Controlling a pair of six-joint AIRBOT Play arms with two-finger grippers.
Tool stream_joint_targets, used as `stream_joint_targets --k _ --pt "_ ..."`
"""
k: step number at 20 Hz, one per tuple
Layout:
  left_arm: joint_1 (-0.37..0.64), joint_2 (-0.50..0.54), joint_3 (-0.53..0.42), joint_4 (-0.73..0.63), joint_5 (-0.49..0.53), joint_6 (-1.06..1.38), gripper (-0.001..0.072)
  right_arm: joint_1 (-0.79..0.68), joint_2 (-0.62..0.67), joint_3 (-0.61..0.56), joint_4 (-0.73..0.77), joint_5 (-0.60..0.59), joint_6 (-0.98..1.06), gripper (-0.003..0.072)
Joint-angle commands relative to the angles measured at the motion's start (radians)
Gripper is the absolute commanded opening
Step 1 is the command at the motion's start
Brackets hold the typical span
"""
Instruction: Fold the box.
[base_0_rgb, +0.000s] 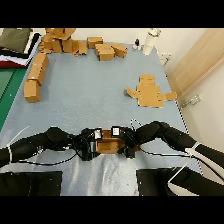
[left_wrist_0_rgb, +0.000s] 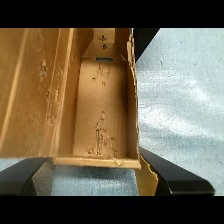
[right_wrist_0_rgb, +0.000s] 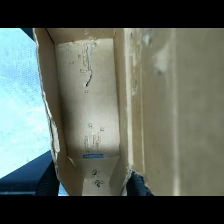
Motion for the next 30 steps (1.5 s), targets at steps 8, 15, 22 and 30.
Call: stream_joint_targets --k 8,15,22,30 --pt "-0.004 -0.010 0.008 0.031 -0.022 0.002 0.0371 0.000 0.000 0.000 0.000 0.000 0.000 0.0410" --pt "-0.004 -0.010 0.008 0.031 -0.021 0.002 0.0370 0.000 0.000 0.000 0.000 0.000 0.000 0.0410" --pt "-0.004 -0.010 0.008 0.031 -0.021 0.002 0.0370 0.000 0.000 0.000 0.000 0.000 0.000 0.0410" --pt "-0.004 -0.010 0.008 0.031 -0.021 0.002 0.0370 -0.001 0.000 0.000 -0.016 0.011 0.000 0.0410"
